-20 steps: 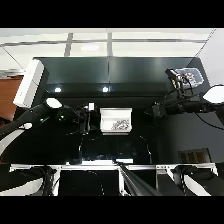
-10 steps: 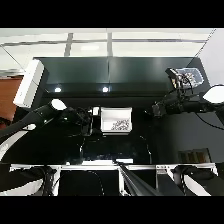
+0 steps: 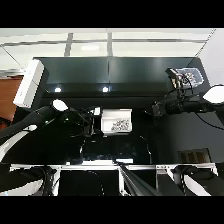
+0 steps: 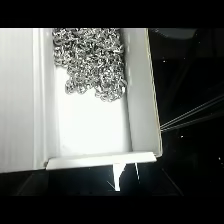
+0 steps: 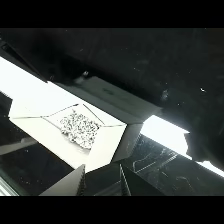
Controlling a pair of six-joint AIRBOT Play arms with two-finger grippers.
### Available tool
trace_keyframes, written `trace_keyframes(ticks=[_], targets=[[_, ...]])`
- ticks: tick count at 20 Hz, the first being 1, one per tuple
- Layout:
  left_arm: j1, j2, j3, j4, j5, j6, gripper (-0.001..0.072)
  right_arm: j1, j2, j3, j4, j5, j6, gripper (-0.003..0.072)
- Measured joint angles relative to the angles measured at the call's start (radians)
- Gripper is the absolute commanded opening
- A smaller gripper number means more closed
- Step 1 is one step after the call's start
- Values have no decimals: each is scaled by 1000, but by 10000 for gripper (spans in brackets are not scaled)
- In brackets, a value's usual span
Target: Fold the box and place the chain.
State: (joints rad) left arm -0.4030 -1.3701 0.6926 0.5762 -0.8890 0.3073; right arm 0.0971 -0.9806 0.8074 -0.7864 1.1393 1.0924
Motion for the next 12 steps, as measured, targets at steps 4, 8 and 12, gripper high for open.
trace_keyframes(ticks=[4,8,12], targets=[[-10,0,0,-10,19,-14,518,0,0,0,0,0,0,274],[-15,0,0,-15,31,-21,389,0,-1,0,0,-9,0,274],[-16,0,0,-15,34,-24,389,32,-6,-6,8,-113,21,712]])
